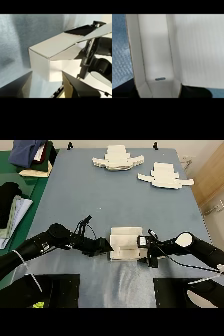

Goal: Fold the box.

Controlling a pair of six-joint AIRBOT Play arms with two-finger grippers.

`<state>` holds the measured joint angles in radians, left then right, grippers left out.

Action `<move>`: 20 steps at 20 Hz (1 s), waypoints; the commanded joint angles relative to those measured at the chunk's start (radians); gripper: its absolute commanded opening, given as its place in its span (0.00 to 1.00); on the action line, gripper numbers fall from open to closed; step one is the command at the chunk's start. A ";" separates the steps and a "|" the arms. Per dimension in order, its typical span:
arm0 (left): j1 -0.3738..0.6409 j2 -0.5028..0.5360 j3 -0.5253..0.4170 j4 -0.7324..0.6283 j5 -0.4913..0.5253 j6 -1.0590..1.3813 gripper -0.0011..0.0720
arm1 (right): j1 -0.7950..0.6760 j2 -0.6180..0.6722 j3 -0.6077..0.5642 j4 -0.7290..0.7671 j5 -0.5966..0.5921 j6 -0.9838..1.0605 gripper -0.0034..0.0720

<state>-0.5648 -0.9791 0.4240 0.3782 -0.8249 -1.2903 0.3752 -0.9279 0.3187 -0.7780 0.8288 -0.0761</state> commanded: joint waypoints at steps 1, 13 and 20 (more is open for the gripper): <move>-0.004 -0.018 0.001 -0.072 0.040 0.045 0.79 | 0.000 0.000 0.000 0.000 0.000 0.000 0.74; -0.328 -0.122 0.245 0.702 0.055 -0.750 0.74 | 0.001 0.000 0.000 0.000 0.000 0.000 0.73; -0.415 -0.312 0.448 0.870 -0.080 -0.967 0.74 | 0.000 0.000 0.000 0.000 0.000 0.000 0.73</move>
